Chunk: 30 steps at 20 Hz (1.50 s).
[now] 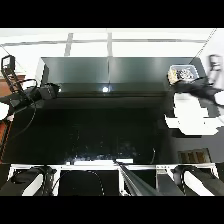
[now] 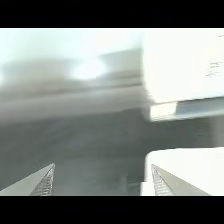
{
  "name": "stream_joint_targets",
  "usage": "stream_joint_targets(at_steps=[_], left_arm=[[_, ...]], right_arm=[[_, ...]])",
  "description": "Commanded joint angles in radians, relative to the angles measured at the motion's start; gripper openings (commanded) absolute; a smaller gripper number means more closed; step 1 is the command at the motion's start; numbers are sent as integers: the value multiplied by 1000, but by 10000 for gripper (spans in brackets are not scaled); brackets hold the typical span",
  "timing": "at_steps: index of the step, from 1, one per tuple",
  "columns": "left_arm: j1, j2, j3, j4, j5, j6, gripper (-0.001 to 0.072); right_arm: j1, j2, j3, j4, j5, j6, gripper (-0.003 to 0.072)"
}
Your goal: Fold the box and place the chain.
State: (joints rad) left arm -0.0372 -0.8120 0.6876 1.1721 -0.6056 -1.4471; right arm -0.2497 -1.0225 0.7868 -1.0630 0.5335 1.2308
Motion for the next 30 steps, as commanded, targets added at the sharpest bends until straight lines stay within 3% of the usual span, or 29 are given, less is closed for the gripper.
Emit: stream_joint_targets(at_steps=[1, 6, 11, 17, 21, 22, 25, 30], left_arm=[[-3, -59, 0, -6, -46, 4, 716], [-15, -154, 0, -49, -83, 0, 716], [-15, -208, 2, -77, -162, -52, 716], [-15, -216, 6, -78, -165, -79, 715], [-14, -216, 6, -78, -138, -79, 715], [-14, -216, 6, -78, -139, -79, 716], [-15, -216, 6, -79, -140, -79, 715], [-15, -216, 6, -114, -157, -72, 715]], right_arm=[[-346, -39, 101, -117, 97, 76, 720], [-747, -243, 245, -116, 322, -10, 720], [-777, -532, 459, -119, 748, -396, 720], [-729, -583, 459, -128, 725, -560, 720], [-715, -585, 459, -111, 722, -574, 215], [-712, -583, 460, -106, 742, -573, 45], [-702, -557, 449, 4, 845, -534, 14], [-600, -329, 233, 195, 799, -532, 14]])
